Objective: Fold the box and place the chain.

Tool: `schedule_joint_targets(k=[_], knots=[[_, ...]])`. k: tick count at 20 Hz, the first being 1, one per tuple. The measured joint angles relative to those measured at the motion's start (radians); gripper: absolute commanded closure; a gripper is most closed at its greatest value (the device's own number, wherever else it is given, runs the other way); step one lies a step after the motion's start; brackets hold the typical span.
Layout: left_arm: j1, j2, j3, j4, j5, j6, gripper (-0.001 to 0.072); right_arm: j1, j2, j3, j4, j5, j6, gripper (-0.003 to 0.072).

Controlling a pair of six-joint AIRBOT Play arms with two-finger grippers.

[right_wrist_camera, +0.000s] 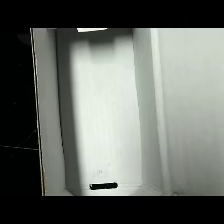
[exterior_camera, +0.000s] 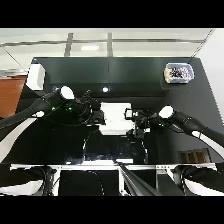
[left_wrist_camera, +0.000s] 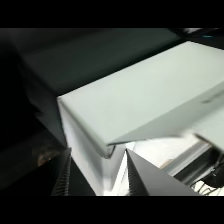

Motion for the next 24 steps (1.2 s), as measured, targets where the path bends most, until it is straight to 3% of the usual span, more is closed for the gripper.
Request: schedule_joint_targets(k=[10,13,17,18,19,24], knots=[[-0.071,0.0,0.031,0.133,0.008,-0.131,0.0302,0.0,0.0,0.0,-0.001,0.0,0.0,0.0557],[-0.13,0.0,0.082,0.254,0.01,-0.235,0.0382,0.0,0.0,0.0,-0.001,0.0,0.0,0.0557],[-0.206,-0.001,0.127,0.387,0.01,-0.372,0.0382,0.0,0.0,0.0,-0.002,0.0,0.0,0.0557],[-0.221,-0.002,0.132,0.401,0.01,-0.402,0.0383,0.0,0.0,0.0,-0.002,0.0,0.0,0.0557],[-0.237,-0.005,0.136,0.416,0.01,-0.433,0.0436,0.0,0.0,0.0,-0.002,0.0,0.0,0.0557],[-0.298,-0.021,0.161,0.484,0.0,-0.566,0.0439,0.0,0.0,0.0,-0.004,0.001,-0.001,0.0557]])
